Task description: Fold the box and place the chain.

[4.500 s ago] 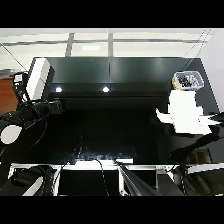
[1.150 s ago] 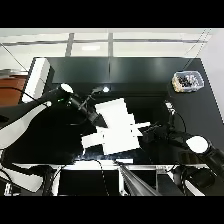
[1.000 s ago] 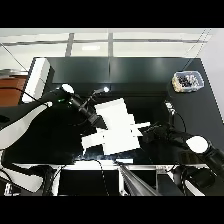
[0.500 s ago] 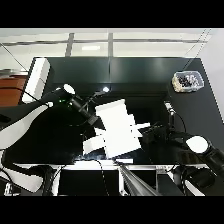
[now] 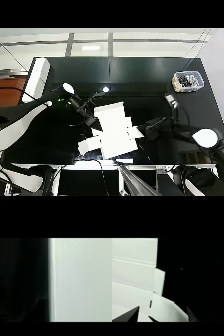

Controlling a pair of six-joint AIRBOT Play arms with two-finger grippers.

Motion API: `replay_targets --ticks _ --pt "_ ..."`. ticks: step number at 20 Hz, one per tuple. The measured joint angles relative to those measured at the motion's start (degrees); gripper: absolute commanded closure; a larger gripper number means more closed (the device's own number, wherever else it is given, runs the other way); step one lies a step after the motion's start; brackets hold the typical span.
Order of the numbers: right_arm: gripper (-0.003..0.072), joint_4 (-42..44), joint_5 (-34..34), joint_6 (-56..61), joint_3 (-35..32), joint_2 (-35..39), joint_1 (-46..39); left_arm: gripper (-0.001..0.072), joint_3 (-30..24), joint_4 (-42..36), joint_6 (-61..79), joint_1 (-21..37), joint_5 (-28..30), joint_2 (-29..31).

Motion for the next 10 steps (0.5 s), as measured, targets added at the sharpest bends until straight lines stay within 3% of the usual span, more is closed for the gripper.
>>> replay_targets --ticks 5,10 --pt "-0.0007 -21.35 10.08 0.0 11.72 0.02 -6.05 0.0685 -0.59 6.25 3.02 -3.45 3.56 8.5" --pt "-0.0006 -33.77 13.44 -0.02 15.13 0.0 -8.39 0.0685 -1.09 10.47 10.36 -7.61 10.69 18.69"
